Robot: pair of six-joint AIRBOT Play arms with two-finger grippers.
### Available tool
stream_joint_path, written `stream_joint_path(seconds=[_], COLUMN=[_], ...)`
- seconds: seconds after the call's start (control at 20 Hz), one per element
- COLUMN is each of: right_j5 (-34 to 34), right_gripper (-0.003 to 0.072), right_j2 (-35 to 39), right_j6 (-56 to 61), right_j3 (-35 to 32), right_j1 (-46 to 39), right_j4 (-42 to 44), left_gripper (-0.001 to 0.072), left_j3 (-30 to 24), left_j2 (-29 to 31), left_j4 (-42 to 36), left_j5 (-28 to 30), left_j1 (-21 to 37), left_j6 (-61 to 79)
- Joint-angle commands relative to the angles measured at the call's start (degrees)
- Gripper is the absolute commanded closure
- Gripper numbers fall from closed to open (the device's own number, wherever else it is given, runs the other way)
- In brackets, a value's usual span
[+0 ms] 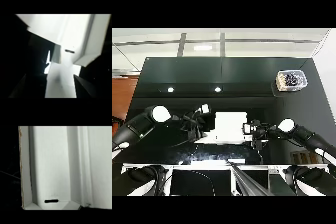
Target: Fold the box and place the chain.
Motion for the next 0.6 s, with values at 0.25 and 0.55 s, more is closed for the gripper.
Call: stream_joint_path(seconds=[0.25,0.55], right_j5=[0.0,0.0], right_gripper=[0.0198,0.0198], right_j2=[0.0,0.0], right_j6=[0.0,0.0], right_j3=[0.0,0.0], right_j1=[0.0,0.0], right_j4=[0.0,0.0], left_gripper=[0.0004,0.0235], left_j3=[-3.7,-3.7], left_j2=[-0.2,-2.0], left_j4=[-0.8,-4.3], left_j5=[7.0,8.3], left_j1=[-7.4,-7.9], left_j6=[9.9,9.6])
